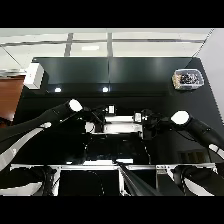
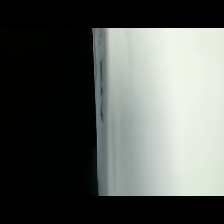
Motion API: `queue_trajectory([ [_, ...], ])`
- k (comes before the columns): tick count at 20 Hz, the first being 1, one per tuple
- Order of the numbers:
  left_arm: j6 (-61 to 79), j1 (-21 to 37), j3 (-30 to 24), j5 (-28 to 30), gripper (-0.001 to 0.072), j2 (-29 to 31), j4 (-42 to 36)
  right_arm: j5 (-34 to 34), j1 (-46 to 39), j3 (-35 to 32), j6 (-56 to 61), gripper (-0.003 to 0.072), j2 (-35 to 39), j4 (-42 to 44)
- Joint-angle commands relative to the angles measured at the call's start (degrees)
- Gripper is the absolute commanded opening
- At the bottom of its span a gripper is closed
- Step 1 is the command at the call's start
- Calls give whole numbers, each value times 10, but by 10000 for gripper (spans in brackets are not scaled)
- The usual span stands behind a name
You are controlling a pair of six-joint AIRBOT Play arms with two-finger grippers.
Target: Fold the box and place the chain.
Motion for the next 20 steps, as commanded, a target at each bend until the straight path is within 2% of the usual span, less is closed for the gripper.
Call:
queue_trajectory([
  [1, 0, 0, 0, 0, 28, 0, 0, 14, -5, 0, -56, 672, -37, 21],
  [4, 0, 0, 0, 0, 28, 0, 0, 14, -5, 0, -89, 671, -55, 57],
  [20, 0, 0, 0, 0, 28, 0, 0, 1, -5, 3, -39, 670, -80, 40],
])
